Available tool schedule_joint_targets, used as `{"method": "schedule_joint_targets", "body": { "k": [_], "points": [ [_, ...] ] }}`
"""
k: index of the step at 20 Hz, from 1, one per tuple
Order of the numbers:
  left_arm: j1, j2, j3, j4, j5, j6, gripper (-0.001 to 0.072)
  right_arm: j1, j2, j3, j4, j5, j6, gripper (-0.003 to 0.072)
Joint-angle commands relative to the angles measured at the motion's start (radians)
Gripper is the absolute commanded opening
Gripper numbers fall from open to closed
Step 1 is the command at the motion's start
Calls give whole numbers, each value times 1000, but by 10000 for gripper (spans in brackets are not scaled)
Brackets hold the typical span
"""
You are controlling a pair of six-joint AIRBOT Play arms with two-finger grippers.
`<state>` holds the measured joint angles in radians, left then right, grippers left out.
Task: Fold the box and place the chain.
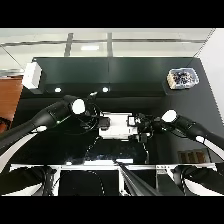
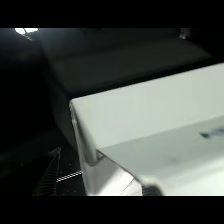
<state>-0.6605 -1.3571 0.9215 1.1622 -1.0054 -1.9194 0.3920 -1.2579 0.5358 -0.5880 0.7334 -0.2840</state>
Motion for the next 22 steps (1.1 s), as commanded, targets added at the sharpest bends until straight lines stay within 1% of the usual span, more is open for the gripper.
{"method": "schedule_joint_targets", "body": {
  "k": [1,3,6,7,9,13,14,15,16,17,18,19,20,21,22],
  "points": [
    [-24,-7,6,107,-18,-106,546,1,0,0,0,0,0,224],
    [-59,-34,39,183,-58,-132,546,1,0,0,0,0,0,224],
    [-117,-104,121,221,-103,-143,546,1,0,0,0,0,0,223],
    [-137,-127,140,263,-116,-177,546,1,0,0,0,0,0,223],
    [-152,-150,148,294,-142,-247,546,1,0,0,0,0,0,223],
    [-153,-150,148,273,-157,-291,544,1,0,0,0,0,0,224],
    [-153,-150,148,264,-147,-296,460,1,0,0,0,0,0,224],
    [-153,-150,148,262,-142,-305,330,1,0,0,0,0,0,223],
    [-153,-150,148,261,-139,-314,280,1,0,0,0,0,0,223],
    [-153,-150,149,261,-135,-316,274,1,0,0,0,0,0,224],
    [-153,-150,151,261,-135,-334,163,1,0,0,0,0,0,223],
    [-154,-150,154,261,-132,-336,90,1,0,0,0,0,0,224],
    [-157,-150,159,262,-128,-336,82,1,0,0,0,0,0,223],
    [-159,-150,164,262,-125,-336,40,1,0,0,0,0,0,224],
    [-159,-150,168,261,-124,-336,40,1,0,0,0,0,0,223]
  ]
}}
